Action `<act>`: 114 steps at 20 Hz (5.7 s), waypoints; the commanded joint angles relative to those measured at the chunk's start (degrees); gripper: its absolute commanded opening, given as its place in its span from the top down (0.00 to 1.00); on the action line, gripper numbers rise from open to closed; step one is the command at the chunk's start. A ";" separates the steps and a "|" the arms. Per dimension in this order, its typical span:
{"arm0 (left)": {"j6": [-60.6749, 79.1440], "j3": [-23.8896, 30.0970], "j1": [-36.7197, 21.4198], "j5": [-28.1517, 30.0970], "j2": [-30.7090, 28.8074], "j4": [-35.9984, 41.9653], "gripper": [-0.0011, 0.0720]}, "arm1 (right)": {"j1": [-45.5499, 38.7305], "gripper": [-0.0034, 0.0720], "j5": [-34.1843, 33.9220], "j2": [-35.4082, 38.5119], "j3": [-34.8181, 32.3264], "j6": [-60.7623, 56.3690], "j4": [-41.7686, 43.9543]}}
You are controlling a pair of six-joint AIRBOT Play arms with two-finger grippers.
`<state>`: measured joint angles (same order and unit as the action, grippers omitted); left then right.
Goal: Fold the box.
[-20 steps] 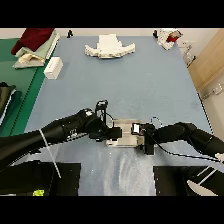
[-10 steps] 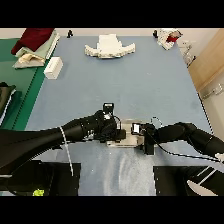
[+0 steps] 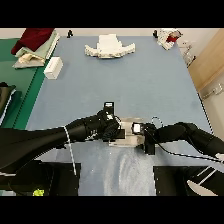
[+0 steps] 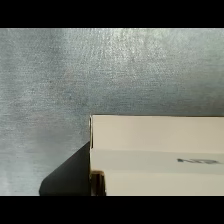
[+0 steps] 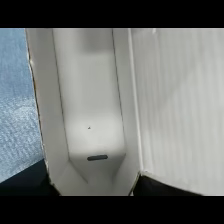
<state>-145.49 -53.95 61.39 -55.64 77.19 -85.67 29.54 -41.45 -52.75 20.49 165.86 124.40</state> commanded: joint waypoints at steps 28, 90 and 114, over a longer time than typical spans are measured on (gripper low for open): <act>41.83 3.28 -7.50 -12.31 -26.29 2.12 0.97 | 0.07 0.25 0.02 -0.04 0.02 0.02 0.09; 166.90 30.49 -24.22 21.00 -13.40 63.82 0.35 | 0.07 0.25 0.02 -0.04 0.02 0.02 0.09; 166.92 30.49 -24.22 21.09 -13.40 63.82 0.35 | 0.09 0.00 -0.02 0.15 0.02 -0.11 0.04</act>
<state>21.41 -23.42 37.17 -34.50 63.81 -21.80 29.58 -41.08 -52.75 20.51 165.69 124.51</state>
